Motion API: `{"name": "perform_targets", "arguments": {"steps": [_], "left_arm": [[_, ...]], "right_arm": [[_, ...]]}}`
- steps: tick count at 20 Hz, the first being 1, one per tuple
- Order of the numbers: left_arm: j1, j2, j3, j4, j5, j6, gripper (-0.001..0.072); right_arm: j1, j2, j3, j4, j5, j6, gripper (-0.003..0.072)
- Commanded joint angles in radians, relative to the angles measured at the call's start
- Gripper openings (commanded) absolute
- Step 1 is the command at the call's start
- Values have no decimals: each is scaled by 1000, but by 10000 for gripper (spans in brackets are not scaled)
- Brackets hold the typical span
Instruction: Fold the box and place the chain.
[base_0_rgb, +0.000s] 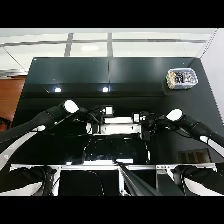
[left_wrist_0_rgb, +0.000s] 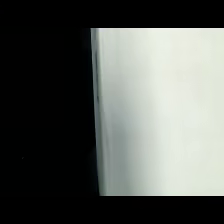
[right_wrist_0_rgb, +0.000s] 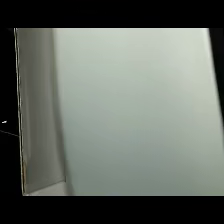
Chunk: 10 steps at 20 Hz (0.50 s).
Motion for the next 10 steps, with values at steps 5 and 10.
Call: {"name": "perform_targets", "arguments": {"steps": [5,10], "left_arm": [[-1,0,1,0,7,0,29],[-1,0,1,0,6,0,29]], "right_arm": [[40,-10,2,-82,-61,80,702],[18,-10,5,-71,-37,76,701]]}}
